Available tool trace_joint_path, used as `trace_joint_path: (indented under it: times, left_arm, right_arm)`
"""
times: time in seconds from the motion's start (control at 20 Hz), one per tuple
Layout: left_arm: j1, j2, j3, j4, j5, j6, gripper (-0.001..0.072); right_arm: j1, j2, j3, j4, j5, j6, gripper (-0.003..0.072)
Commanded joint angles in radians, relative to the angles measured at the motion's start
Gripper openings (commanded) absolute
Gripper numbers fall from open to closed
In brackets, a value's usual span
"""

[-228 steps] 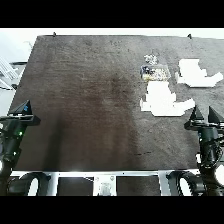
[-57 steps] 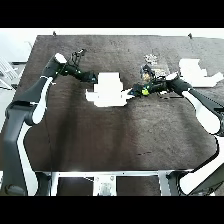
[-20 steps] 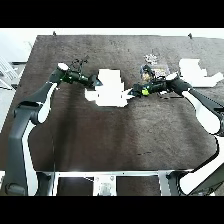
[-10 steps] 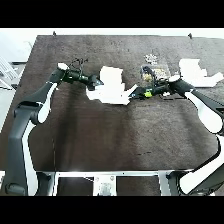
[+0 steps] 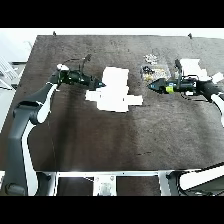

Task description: Fold the box and place the chain.

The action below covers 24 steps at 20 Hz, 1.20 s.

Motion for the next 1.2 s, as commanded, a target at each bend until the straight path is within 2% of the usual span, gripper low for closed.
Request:
trace_joint_path:
  times: [0.0, 0.15, 0.3, 0.45, 0.5, 0.7, 1.15]
  left_arm:
    - [0.0, 0.012, -0.071, -0.049, -0.01, 0.25, 0.0014]
    - [0.0, 0.026, -0.125, -0.05, 0.015, 0.357, 0.0014]
    - [0.0, 0.079, -0.221, -0.067, 0.066, 0.482, 0.0014]
    - [0.0, 0.169, -0.356, -0.074, 0.215, 0.635, 0.0014]
    - [0.0, 0.173, -0.373, -0.1, 0.234, 0.668, 0.0014]
    - [0.002, 0.144, -0.378, -0.133, 0.215, 0.711, 0.0015]
    - [0.002, 0.109, -0.377, -0.111, 0.237, 0.719, 0.0018]
  right_arm:
    - [-0.021, 0.023, -0.045, 0.029, 0.003, -0.056, 0.0294]
    - [-0.014, 0.023, -0.082, 0.066, -0.004, -0.105, 0.0294]
    - [-0.014, 0.023, -0.104, 0.095, -0.005, -0.15, 0.0294]
    - [-0.013, 0.023, -0.113, 0.097, -0.005, -0.157, 0.0294]
    - [-0.01, 0.023, -0.115, 0.099, -0.005, -0.168, 0.0295]
    - [0.01, 0.023, -0.117, 0.138, -0.004, -0.195, 0.0294]
    - [0.051, 0.023, -0.117, 0.156, -0.004, -0.212, 0.0295]
